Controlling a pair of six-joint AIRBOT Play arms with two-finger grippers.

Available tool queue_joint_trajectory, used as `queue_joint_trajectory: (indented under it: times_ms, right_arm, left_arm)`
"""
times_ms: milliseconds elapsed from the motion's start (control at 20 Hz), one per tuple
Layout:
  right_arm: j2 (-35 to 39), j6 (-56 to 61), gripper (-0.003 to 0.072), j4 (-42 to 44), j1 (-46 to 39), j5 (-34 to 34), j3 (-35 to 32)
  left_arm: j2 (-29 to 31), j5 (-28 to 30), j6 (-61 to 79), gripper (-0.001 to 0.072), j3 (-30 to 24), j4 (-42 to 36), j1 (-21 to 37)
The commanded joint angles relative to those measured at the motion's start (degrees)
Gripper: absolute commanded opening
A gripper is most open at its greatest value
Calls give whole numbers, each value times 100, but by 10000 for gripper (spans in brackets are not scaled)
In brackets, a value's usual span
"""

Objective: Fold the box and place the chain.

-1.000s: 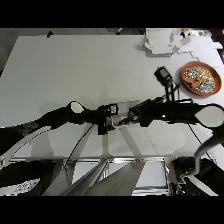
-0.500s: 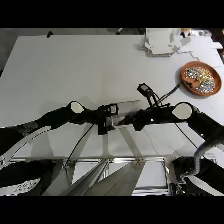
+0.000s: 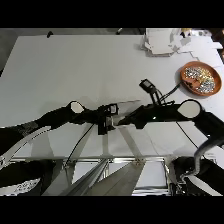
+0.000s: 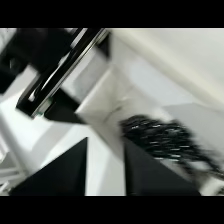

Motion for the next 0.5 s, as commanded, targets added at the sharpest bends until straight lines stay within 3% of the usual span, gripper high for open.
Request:
queue_joint_trajectory:
  times_ms: [0, 200, 450]
  right_arm:
    - [404, 1056, 178, -1375, -693, 157, 280]
    - [142, 2092, 178, -2653, -1602, -181, 282]
    - [-682, 2229, 192, -2776, -1886, -407, 284]
  left_arm:
    - [4, 4, 2, 274, 2, 2, 4]
    - [4, 2, 2, 273, 4, 2, 4]
    - [4, 2, 2, 273, 4, 2, 4]
